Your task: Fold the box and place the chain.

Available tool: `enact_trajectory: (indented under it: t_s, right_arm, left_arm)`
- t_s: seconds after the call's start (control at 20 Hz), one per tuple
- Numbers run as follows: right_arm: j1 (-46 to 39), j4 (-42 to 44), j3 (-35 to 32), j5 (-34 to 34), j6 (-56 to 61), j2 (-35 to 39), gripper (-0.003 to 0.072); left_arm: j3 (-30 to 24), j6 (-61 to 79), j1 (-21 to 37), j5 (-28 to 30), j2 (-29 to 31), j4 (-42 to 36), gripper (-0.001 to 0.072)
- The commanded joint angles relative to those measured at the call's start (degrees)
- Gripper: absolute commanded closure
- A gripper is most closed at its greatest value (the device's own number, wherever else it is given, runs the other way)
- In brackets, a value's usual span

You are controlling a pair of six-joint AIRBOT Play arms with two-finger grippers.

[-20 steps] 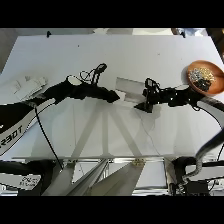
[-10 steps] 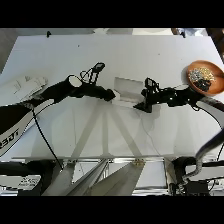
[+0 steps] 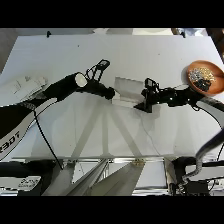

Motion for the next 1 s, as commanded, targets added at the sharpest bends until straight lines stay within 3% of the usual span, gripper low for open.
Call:
enact_trajectory:
  t_s: [0.0,0.25,0.5,0.75,0.95]
  right_arm:
    - [0.0,0.2,0.0,0.1,0.0,0.0,0.0139]
    - [0.0,0.2,0.0,0.1,0.0,0.0,0.0139]
    - [0.0,0.2,0.0,0.1,0.0,0.0,0.0139]
    - [0.0,0.2,0.0,0.1,0.0,0.0,0.0139]
    - [0.0,0.2,0.0,0.1,0.0,0.0,0.0139]
  left_arm:
    - [2.4,-5.0,-1.1,-0.6,-0.3,3.5,0.0292]
    - [2.4,-7.9,-1.6,-3.9,-1.9,3.8,0.0291]
    - [2.5,-11.6,-3.5,-3.4,-2.8,5.8,0.0292]
    - [7.4,-24.0,-5.0,-10.8,-4.3,21.1,0.0293]
    - [11.8,-28.3,-6.1,-14.1,-5.7,22.9,0.0331]
